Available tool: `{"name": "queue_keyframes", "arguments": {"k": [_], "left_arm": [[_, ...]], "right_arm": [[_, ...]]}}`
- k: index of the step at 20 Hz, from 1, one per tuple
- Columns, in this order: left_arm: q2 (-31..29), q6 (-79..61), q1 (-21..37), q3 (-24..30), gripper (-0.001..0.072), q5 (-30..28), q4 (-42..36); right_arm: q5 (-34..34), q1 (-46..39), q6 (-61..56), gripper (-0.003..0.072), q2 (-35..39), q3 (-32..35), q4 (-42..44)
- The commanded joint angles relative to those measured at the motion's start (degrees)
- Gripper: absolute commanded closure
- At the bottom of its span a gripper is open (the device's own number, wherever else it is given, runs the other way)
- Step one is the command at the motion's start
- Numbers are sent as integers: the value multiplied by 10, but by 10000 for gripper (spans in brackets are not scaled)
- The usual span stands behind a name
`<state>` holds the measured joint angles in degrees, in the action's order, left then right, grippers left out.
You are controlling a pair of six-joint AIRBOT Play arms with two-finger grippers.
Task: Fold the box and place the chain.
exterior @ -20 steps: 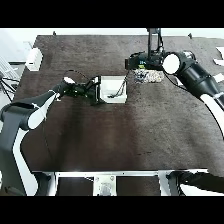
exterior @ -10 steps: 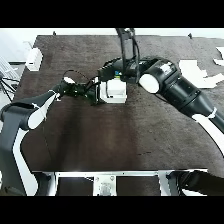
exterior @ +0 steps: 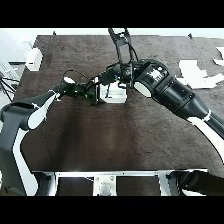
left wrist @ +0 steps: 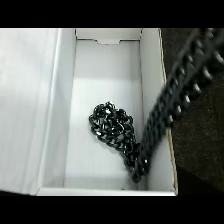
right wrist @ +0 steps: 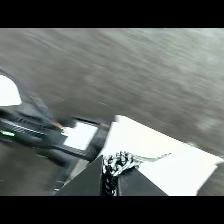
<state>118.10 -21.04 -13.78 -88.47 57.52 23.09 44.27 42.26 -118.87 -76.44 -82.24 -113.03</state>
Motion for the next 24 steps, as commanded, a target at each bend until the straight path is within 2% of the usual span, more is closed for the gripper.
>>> {"name": "queue_keyframes", "arguments": {"k": [1, 4, 7, 16, 18, 21, 24], "left_arm": [[0, 0, 0, 0, 200, 0, 0], [0, 0, 0, 0, 200, 0, 0], [0, 0, 0, 0, 200, 0, 0], [0, 0, 0, 0, 200, 0, 0], [0, 0, 0, 0, 200, 0, 0], [0, 0, 0, 0, 200, 0, 0], [0, 0, 0, 0, 200, 0, 0]], "right_arm": [[52, -9, -26, 683, 7, 0, -91], [63, -19, -26, 683, 16, -1, -122], [111, -23, -27, 683, 24, -1, -130], [128, 35, -54, 683, 25, -1, -130], [149, 47, -56, 683, 25, -1, -137], [208, 29, -56, 683, 25, -1, -156], [210, 13, -56, 683, 25, -1, -183]]}}
